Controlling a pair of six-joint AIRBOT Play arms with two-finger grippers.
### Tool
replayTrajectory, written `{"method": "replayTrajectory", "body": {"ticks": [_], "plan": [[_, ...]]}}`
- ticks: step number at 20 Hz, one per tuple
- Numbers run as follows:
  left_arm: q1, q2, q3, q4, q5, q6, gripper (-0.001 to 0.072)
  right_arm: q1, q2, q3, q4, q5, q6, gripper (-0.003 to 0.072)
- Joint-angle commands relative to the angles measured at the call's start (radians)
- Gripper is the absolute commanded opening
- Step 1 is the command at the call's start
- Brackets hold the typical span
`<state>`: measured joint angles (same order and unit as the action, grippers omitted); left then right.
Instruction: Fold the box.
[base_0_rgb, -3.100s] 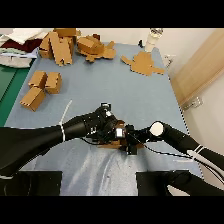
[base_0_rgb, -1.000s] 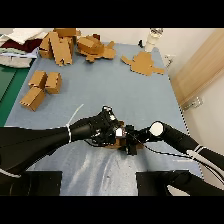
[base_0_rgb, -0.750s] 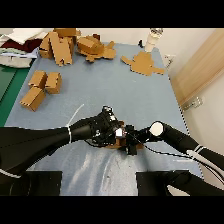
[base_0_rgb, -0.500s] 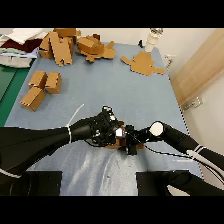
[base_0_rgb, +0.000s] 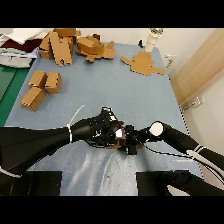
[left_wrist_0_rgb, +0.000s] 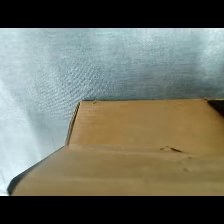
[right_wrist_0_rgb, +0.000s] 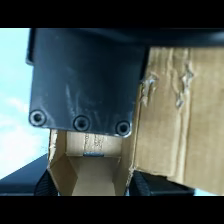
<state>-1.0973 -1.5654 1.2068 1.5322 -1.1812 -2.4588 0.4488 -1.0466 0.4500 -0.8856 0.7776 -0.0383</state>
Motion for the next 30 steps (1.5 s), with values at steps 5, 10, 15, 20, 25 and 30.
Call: {"method": "replayTrajectory", "body": {"ticks": [5,10,15,20,25,30], "plan": [[0.006,0.02,0.021,0.019,-0.045,-0.022,0.0363,0.0,0.001,0.0,0.0,0.0,0.003,0.0509],[0.026,0.068,0.026,0.019,-0.055,-0.023,0.0363,0.0,0.001,0.0,0.0,0.0,0.003,0.0509],[0.042,0.127,0.026,0.021,-0.057,-0.026,0.0363,0.0,0.001,0.0,0.0,0.0,0.003,0.0509],[0.045,0.182,0.026,0.021,-0.078,-0.024,0.0363,0.0,0.001,0.0,0.0,0.0,0.003,0.0509],[0.045,0.207,0.026,0.098,-0.224,-0.021,0.0362,0.0,0.001,0.0,0.0,0.0,0.003,0.0509],[0.045,0.206,0.026,0.164,-0.286,0.012,0.0254,0.0,0.001,0.0,0.0,0.0,0.003,0.0509]]}}
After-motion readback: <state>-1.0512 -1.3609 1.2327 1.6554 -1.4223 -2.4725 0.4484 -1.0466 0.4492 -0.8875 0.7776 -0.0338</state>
